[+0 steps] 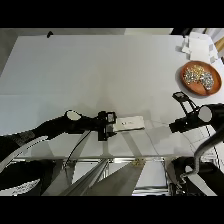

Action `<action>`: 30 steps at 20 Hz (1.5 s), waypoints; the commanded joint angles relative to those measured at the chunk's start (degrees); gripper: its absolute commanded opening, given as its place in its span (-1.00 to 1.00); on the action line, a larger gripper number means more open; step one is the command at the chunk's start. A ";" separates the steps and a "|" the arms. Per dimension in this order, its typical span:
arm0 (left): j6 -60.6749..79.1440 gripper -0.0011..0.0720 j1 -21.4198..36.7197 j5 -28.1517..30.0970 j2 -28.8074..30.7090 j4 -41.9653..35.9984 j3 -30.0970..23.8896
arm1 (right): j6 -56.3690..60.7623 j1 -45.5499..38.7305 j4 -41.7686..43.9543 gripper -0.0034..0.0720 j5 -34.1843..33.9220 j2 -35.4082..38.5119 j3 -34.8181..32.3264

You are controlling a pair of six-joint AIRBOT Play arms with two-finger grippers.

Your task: Fold the box and place the chain.

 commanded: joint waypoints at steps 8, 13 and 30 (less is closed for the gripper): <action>0.00 -0.56 0.04 -0.24 0.04 0.00 0.02 | 0.17 -0.98 0.48 -0.87 0.04 -0.52 0.24; 0.00 -0.96 0.31 1.64 2.99 0.07 0.04 | 0.17 -0.98 0.48 -0.87 0.04 -0.52 0.24; -79.10 -0.96 42.58 -0.28 26.10 56.37 -0.13 | 0.17 -0.98 0.48 -0.87 0.07 -0.52 0.24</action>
